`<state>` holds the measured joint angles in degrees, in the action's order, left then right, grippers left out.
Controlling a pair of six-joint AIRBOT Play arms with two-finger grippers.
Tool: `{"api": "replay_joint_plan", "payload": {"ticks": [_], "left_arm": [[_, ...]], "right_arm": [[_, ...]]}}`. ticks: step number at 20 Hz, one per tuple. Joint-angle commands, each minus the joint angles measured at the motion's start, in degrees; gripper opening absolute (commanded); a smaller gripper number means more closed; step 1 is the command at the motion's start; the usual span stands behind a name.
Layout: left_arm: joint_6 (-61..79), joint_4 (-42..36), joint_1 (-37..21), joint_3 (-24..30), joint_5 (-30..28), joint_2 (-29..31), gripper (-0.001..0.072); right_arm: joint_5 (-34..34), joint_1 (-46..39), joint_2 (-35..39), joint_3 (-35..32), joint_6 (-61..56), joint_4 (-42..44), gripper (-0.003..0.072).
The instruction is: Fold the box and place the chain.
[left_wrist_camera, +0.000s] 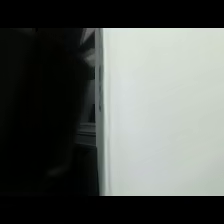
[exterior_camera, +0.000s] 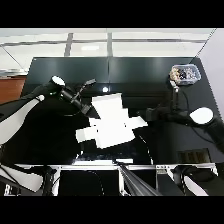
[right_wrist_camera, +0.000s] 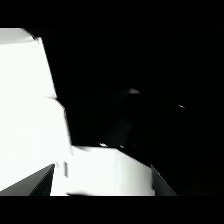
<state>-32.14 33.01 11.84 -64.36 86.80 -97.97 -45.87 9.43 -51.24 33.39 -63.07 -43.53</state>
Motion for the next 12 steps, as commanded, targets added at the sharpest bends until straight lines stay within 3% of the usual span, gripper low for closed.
{"api": "replay_joint_plan", "payload": {"ticks": [1,3,5,8,12], "left_arm": [[3.45,0.35,1.57,6.78,-9.46,9.29,0.0018],[10.58,0.02,3.41,13.29,-20.13,17.66,0.0022],[22.56,2.49,5.9,17.0,-27.54,21.86,0.0023],[30.38,3.41,9.25,17.29,-31.63,21.77,0.0022],[32.54,4.15,12.46,17.27,-37.97,18.93,0.0022]], "right_arm": [[-15.91,-6.29,0.02,6.64,0.11,-15.52,0.0712],[-15.58,-7.87,0.02,7.08,0.11,-19.32,0.0712],[-15.1,-8.07,0.02,7.08,0.09,-21.57,0.0712],[-10.73,-7.87,0.0,7.04,0.39,-20.41,0.0712],[-9.33,-7.76,-0.02,5.44,16.83,-18.82,0.0712]]}}
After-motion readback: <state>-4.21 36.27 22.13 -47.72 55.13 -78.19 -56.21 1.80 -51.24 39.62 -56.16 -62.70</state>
